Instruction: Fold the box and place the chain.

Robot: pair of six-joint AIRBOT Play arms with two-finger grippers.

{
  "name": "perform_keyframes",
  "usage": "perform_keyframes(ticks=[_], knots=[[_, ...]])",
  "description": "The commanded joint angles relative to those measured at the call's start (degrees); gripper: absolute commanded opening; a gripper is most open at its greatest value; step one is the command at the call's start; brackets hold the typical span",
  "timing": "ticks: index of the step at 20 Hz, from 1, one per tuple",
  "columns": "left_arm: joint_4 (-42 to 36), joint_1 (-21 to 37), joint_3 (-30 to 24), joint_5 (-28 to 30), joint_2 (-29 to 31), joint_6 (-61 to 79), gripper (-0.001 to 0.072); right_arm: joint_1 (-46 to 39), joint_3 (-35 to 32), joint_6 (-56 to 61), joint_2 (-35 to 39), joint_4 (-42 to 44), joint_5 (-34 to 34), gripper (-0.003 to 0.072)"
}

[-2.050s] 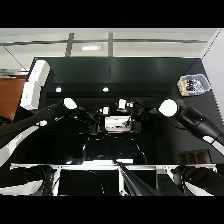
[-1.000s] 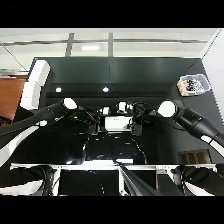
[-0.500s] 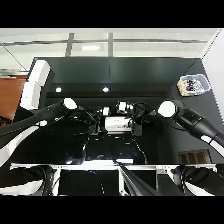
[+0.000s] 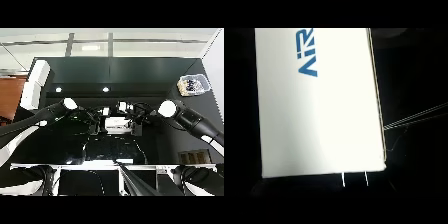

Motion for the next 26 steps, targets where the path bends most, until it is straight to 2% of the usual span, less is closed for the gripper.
perform_keyframes(ticks=[1, 20, 21, 22, 26], knots=[[-0.02, 0.0, 0.02, 0.13, -0.04, -0.09, 0.0294, 0.02, 0.0, 0.35, -0.04, -0.04, 0.61, 0.0284], [-0.02, 0.0, 0.02, 0.13, -0.04, -0.09, 0.0294, -0.02, 0.17, 4.42, 0.7, -0.48, 1.03, 0.0285], [-0.02, 0.0, 0.02, 0.13, -0.04, -0.09, 0.0294, -0.02, 0.17, 4.42, 0.7, -0.87, 1.03, 0.0358], [-0.02, 0.0, 0.02, 0.13, -0.04, -0.09, 0.0294, -0.02, 0.17, 4.48, 0.7, -1.57, 1.01, 0.0384], [-0.02, 0.0, 0.02, 0.13, -0.04, -0.09, 0.0294, -0.02, 0.17, 5.27, 0.7, -2.8, 1.01, 0.0382]])
